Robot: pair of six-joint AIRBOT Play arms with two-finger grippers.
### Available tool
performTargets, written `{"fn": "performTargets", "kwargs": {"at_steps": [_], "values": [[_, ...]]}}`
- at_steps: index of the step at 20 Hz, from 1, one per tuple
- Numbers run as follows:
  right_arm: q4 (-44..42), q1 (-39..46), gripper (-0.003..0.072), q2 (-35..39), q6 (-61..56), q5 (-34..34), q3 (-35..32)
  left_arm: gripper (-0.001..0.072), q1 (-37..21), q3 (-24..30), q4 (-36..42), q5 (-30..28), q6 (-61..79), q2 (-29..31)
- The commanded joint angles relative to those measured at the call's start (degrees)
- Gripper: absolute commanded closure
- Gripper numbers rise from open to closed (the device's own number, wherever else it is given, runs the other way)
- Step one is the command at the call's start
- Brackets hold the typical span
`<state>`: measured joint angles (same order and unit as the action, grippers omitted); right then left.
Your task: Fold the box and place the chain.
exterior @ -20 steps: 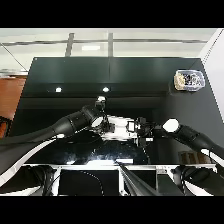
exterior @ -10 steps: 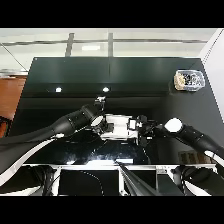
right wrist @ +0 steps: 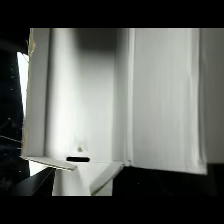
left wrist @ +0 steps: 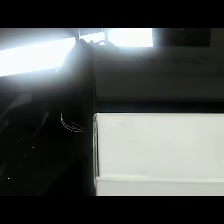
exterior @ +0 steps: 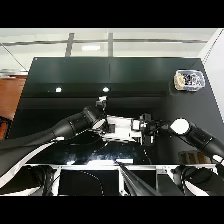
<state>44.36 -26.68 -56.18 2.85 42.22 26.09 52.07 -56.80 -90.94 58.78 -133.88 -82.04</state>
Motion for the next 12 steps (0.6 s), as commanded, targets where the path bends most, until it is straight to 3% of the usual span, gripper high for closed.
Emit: {"fn": "performTargets", "kwargs": {"at_steps": [1,8,9,10,12], "values": [[2.16,0.02,-0.0016,0.17,-0.11,2.25,0.04,0.068,-0.28,-0.02,-0.33,-0.11,-0.33,-0.55],[2.67,0.0,-0.0015,-0.74,-1.18,2.62,0.02,0.0677,-0.48,-0.02,0.13,0.39,-0.37,-1.9],[2.71,0.02,0.0003,-1.07,-1.16,2.58,0.02,0.0676,-0.46,-0.04,0.13,0.39,-0.42,-1.9],[2.67,0.0,0.0102,-1.38,-1.18,2.6,0.02,0.0676,-0.48,-0.04,0.11,0.39,-0.42,-1.9],[2.6,0.0,0.0112,-1.97,-1.18,2.6,0.02,0.0676,-0.48,-0.04,0.11,0.37,-0.42,-1.9]]}}
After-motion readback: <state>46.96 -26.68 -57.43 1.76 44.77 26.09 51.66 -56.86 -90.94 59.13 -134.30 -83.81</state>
